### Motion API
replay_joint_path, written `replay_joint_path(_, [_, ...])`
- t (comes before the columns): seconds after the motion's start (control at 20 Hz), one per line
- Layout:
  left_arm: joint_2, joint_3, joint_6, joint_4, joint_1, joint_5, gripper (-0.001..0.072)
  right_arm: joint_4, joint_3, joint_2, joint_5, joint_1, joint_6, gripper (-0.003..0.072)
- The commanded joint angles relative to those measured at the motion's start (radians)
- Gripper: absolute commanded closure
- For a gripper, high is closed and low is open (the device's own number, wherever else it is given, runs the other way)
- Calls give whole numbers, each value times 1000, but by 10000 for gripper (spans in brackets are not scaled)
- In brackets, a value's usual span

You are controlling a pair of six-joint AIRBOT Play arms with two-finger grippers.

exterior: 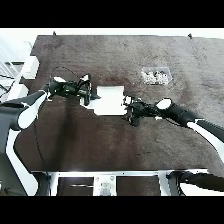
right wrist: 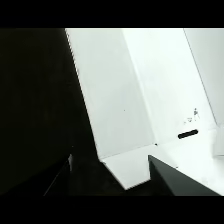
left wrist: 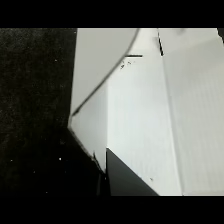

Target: Fold the box and place the chain.

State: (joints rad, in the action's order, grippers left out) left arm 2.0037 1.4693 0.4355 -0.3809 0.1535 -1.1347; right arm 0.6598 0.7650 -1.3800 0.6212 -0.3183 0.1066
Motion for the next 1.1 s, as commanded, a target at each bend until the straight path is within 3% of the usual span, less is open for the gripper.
replay_joint_path(0.0, [1, 0, 0, 0, -1, 0, 693, 3, 2, -26, -107, -24, 37, 130])
replay_joint_path(0.15, [0, 0, 0, 0, -1, 0, 694, -30, 7, -32, -161, -35, 37, 130])
replay_joint_path(0.6, [0, 0, 0, 0, -1, 0, 693, -84, 71, -31, -168, -2, 37, 130])
replay_joint_path(0.75, [1, -1, 0, 0, -1, 0, 693, -84, 88, -33, -155, 4, 52, 129])
replay_joint_path(0.85, [0, 0, 0, 0, 0, 0, 693, -83, 99, -38, -126, 4, 89, 71])
replay_joint_path(1.05, [0, 0, 0, 0, 0, 0, 694, -86, 132, -65, -49, 42, 98, 66])
